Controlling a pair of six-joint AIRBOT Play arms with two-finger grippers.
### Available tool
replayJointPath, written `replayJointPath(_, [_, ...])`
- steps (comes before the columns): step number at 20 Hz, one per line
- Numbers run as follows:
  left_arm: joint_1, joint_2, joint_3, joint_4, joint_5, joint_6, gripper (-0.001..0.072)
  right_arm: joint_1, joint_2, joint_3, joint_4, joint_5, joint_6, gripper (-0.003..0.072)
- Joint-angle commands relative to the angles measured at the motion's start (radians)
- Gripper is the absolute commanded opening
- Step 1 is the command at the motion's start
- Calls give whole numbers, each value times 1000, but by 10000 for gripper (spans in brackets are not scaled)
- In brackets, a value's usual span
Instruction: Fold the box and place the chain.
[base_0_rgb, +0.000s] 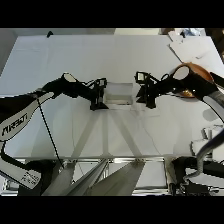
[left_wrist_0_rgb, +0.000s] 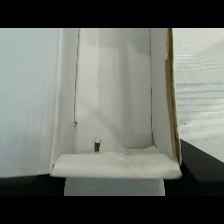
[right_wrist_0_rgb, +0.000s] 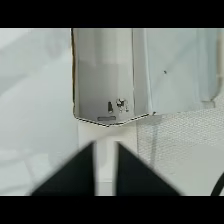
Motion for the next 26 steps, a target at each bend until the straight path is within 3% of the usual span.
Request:
replayJointPath(1, [0, -1, 0, 0, 0, 0, 322, 0, 42, 1, 92, 50, 51, 9])
replayJointPath(4, [0, -1, 0, 0, 0, 0, 322, 1, 42, 1, 309, -56, 77, 8])
replayJointPath(6, [0, -1, 0, 0, 0, 0, 322, 8, 35, 1, 426, -221, 159, 5])
replayJointPath(8, [0, 0, 0, 0, 0, 0, 322, 28, 2, 1, 433, -355, 186, 3])
replayJointPath(12, [0, 0, 0, 0, 0, 0, 322, 56, -116, 1, 433, -503, 244, 4])
replayJointPath(16, [0, 0, 0, 0, 0, 0, 322, 57, -229, 1, 432, -504, 261, 5])
replayJointPath(19, [0, -1, 0, 0, 0, 0, 322, 57, -226, 1, 434, -493, 261, 6])
replayJointPath(23, [0, -1, 0, 0, 0, 0, 322, 56, -113, 2, 388, -367, 254, 6])
replayJointPath(26, [0, 0, 0, 0, 0, 0, 322, 56, 54, 2, 179, -233, 251, 6])
